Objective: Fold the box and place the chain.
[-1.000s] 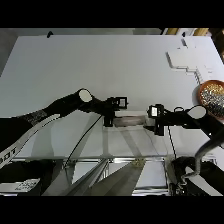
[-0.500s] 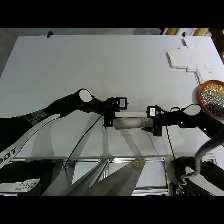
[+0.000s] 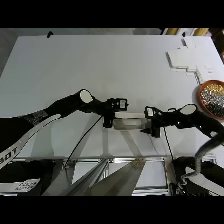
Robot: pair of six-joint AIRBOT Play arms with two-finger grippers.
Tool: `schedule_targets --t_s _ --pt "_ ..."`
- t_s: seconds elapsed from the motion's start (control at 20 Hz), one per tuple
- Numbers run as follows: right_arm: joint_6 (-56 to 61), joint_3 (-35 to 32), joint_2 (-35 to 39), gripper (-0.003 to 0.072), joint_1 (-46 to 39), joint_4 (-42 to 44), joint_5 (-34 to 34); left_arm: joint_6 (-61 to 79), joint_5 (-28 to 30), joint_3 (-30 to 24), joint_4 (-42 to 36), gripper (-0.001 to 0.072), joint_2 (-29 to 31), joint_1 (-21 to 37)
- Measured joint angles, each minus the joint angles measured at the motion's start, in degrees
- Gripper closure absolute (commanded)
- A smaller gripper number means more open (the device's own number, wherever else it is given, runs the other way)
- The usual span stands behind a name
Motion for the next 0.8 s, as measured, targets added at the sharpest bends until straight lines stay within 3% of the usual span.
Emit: schedule_targets --t_s 0.8 --pt "-3.87 -0.02 -0.55 0.0114 0.04 2.34 0.15 -0.02 -0.04 0.00 -0.31 0.0696 0.02 0.02"
